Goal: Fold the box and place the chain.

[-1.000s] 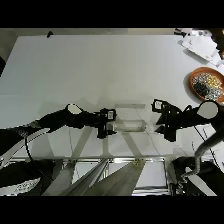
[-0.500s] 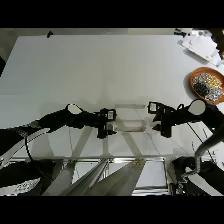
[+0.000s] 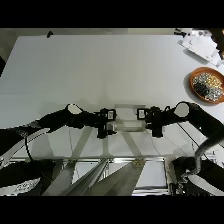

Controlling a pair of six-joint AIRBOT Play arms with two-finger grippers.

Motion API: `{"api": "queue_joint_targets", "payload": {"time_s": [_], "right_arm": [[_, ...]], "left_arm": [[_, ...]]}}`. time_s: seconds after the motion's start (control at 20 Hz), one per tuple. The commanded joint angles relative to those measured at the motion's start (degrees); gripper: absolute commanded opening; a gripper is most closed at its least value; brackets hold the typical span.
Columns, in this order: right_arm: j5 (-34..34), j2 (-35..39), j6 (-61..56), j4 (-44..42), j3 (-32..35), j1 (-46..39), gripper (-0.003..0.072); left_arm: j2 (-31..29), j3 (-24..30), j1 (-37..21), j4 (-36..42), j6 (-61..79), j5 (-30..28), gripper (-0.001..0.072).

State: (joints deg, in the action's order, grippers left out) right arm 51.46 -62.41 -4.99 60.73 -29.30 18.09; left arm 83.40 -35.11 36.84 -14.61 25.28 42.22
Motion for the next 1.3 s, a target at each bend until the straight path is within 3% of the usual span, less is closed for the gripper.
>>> {"api": "queue_joint_targets", "payload": {"time_s": [0.0, 0.3, 0.6, 0.7, 1.15, 1.25], "right_arm": [[-1.0, -0.2, -0.9, -1.6, 0.0, 0.8, 0.0165], [-2.3, -0.2, -1.0, -3.0, 0.0, 7.0, 0.0149], [-4.2, -0.2, -1.0, -4.9, 0.0, 7.6, 0.0144], [-3.8, -0.1, -1.0, -5.6, 0.0, 7.6, 0.0005], [7.7, 0.4, -2.1, -0.7, 0.0, 7.6, 0.0007], [7.7, 0.4, -3.8, -0.6, 0.0, 7.3, 0.0007]], "left_arm": [[0.0, 0.0, 0.0, 0.0, 0.0, 0.0, 0.0279], [0.0, 0.0, 0.0, 0.0, 0.0, 0.0, 0.0279], [0.0, 0.0, 0.0, 0.0, 0.0, 0.0, 0.0279], [0.0, 0.0, 0.0, 0.0, 0.0, 0.0, 0.0279], [0.0, 0.0, 0.0, 0.0, 0.0, 0.0, 0.0279], [0.0, 0.0, 0.0, 0.0, 0.0, 0.0, 0.0279]]}}
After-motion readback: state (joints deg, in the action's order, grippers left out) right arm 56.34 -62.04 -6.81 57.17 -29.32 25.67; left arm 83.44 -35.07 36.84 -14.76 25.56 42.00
